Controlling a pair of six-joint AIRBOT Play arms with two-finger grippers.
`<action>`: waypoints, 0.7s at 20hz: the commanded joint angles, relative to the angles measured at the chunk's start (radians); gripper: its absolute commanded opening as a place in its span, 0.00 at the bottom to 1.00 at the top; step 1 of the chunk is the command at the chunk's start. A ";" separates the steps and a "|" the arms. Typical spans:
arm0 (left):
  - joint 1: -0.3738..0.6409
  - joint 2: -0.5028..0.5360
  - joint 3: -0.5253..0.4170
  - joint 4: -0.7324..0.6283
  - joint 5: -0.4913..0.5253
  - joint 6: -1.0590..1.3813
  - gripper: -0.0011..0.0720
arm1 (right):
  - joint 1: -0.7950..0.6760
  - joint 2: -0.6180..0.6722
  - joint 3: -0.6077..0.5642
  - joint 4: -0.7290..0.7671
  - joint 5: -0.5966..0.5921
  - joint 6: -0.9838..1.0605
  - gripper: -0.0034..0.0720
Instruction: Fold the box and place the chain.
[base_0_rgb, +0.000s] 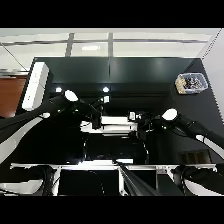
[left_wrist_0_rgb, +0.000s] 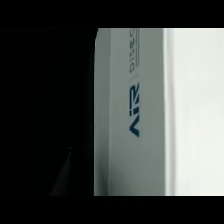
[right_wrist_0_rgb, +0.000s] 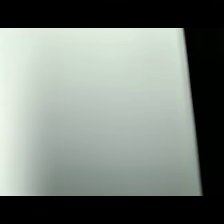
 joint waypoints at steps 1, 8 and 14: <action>0.015 0.072 0.001 0.054 -0.003 -0.059 0.69 | 0.000 0.000 0.000 -0.002 0.000 0.000 0.68; 0.103 0.300 0.000 0.348 -0.171 -0.547 0.74 | 0.000 0.000 0.000 -0.002 0.000 0.000 0.69; 0.067 0.320 -0.093 0.222 -0.439 -0.791 0.05 | 0.000 0.000 0.000 -0.002 0.000 0.000 0.69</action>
